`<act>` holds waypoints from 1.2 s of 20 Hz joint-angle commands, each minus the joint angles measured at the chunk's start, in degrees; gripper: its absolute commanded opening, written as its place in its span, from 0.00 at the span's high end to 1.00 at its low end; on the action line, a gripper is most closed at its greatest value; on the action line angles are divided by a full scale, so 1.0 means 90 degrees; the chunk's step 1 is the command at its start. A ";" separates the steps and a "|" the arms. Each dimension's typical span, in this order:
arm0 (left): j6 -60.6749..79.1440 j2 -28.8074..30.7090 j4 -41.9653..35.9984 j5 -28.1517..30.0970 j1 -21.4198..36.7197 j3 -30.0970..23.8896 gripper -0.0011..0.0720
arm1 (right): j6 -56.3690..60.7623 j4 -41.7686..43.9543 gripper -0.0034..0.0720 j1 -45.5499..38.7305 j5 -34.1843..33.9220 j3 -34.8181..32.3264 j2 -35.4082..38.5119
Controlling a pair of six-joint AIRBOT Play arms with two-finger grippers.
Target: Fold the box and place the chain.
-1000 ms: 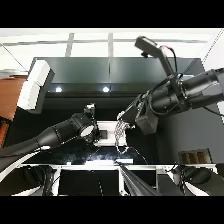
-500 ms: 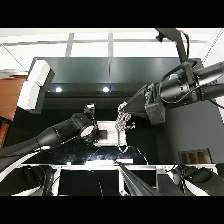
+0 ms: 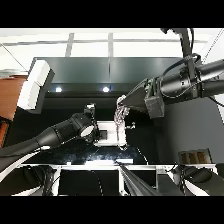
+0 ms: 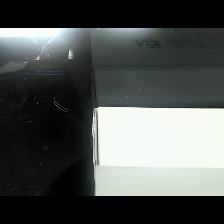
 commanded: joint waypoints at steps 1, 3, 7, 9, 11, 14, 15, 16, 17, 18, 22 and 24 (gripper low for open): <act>-0.0002 0.0000 0.0000 0.0000 0.0000 0.0002 0.95 | 0.0000 -0.0206 0.92 -0.0002 0.0092 0.0002 -0.0002; -0.0002 0.0000 0.0000 0.0000 0.0000 0.0002 0.95 | 0.0005 -0.0204 0.92 0.0012 0.0253 -0.0036 -0.0002; -0.0002 0.0000 0.0000 0.0000 0.0000 0.0002 0.95 | 0.0022 -0.0226 0.92 0.0141 0.0376 -0.0442 -0.0002; -0.0005 0.0000 0.0015 0.0002 0.0000 0.0002 0.95 | 0.0022 -0.0226 0.92 0.0301 0.0151 -0.0857 -0.0005; -0.0005 0.0000 0.0022 0.0002 0.0000 0.0002 0.95 | 0.0022 -0.0226 0.92 0.0563 -0.0233 -0.1311 -0.0005; -0.0005 0.0000 0.0022 0.0002 0.0000 0.0002 0.95 | 0.0022 -0.0272 0.92 0.0896 -0.0607 -0.1885 -0.0019; -0.0005 0.0000 0.0022 0.0002 0.0000 0.0002 0.95 | 0.0022 -0.0272 0.92 0.0933 -0.0748 -0.2038 -0.0022; -0.0005 0.0000 0.0022 0.0002 0.0000 0.0002 0.95 | 0.0022 -0.0272 0.92 0.0930 -0.0872 -0.2171 -0.0032; -0.0005 0.0000 0.0022 0.0002 0.0000 0.0002 0.95 | 0.0022 -0.0306 0.92 0.0920 -0.0969 -0.2256 -0.0051; -0.0005 0.0000 0.0022 0.0002 0.0000 0.0002 0.95 | 0.0022 -0.0425 0.92 0.0923 -0.1073 -0.2285 -0.0058; -0.0002 0.0000 0.0024 0.0002 0.0000 0.0002 0.95 | 0.0024 -0.0695 0.92 0.0913 -0.1234 -0.2285 -0.0066; -0.0005 0.0000 0.0024 0.0002 0.0000 0.0002 0.95 | 0.0024 -0.0697 0.91 0.0916 -0.1226 -0.2285 -0.0066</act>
